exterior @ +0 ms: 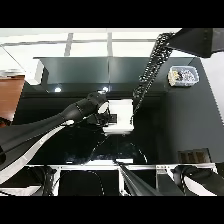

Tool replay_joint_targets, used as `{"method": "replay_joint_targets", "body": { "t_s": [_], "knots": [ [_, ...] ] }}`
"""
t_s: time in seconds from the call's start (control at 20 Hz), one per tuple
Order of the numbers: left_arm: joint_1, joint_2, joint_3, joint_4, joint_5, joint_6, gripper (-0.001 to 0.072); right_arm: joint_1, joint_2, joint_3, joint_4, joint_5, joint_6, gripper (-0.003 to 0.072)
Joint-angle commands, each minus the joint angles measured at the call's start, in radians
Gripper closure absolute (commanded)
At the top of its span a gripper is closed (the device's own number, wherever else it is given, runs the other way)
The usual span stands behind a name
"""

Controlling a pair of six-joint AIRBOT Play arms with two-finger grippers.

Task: Fold the box and place the chain.

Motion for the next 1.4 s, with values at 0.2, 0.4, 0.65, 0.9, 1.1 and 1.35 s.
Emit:
{"method": "replay_joint_targets", "body": {
  "t_s": [0.2, 0.4, 0.65, 0.9, 1.1, 1.35],
  "knots": [
    [0.0, 0.0, 0.001, 0.0, 0.003, 0.0, 0.0684, 0.109, -0.013, -0.148, -0.034, -0.024, -0.001, 0.0672],
    [0.0, 0.0, 0.001, 0.0, 0.004, 0.0, 0.0684, 0.121, -0.013, -0.349, -0.053, -0.069, -0.001, 0.0672],
    [0.0, 0.0, 0.001, 0.0, 0.003, 0.0, 0.0684, 0.144, -0.013, -0.594, -0.034, -0.18, -0.002, 0.0671],
    [0.0, 0.0, 0.001, 0.0, 0.003, 0.0, 0.0684, 0.181, -0.013, -0.826, -0.035, -0.368, 0.0, 0.0672],
    [0.0, 0.0, 0.001, 0.0, 0.003, 0.0, 0.0685, 0.195, -0.013, -0.979, -0.051, -0.514, 0.0, 0.0671],
    [0.0, 0.0, 0.001, 0.0, 0.003, 0.0, 0.0685, 0.196, -0.013, -1.028, -0.053, -0.548, 0.0, 0.0484]
  ]
}}
